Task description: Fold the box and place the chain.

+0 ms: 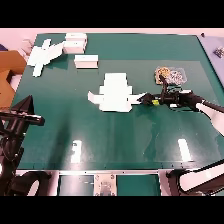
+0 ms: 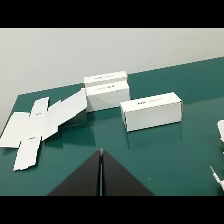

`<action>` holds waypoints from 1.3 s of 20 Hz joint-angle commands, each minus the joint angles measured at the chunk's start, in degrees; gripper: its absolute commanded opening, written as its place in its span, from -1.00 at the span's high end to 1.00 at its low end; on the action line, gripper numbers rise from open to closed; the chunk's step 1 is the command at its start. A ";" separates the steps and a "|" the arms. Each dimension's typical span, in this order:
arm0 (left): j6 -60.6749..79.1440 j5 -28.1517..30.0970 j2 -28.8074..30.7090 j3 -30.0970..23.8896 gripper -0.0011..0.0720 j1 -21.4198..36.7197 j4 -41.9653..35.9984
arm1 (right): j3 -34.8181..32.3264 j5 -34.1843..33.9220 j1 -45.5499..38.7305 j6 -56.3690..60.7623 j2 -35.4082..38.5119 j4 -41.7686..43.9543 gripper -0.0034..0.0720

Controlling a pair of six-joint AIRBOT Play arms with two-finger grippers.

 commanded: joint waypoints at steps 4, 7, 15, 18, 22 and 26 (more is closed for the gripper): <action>-0.13 -0.07 0.00 0.00 0.92 -0.02 0.00 | 0.87 1.16 0.00 -0.33 0.04 -0.11 0.89; -0.11 -0.07 0.00 0.00 0.92 -0.02 0.00 | 0.92 1.75 0.00 -0.35 0.04 -0.13 0.88; -0.11 -0.07 0.00 0.00 0.92 -0.02 0.00 | 0.92 1.31 -0.07 -2.60 0.04 -0.13 0.32; -0.11 -0.07 0.00 0.00 0.92 -0.02 0.00 | 0.92 0.63 -0.04 -2.73 0.04 -0.13 0.35; -0.13 -0.07 0.00 0.00 0.92 -0.02 0.00 | 0.92 0.59 0.00 -2.73 -0.09 -0.09 0.16; -0.11 -0.07 0.00 0.00 0.92 -0.02 0.00 | 0.92 0.59 0.02 -2.73 -0.22 -0.11 0.14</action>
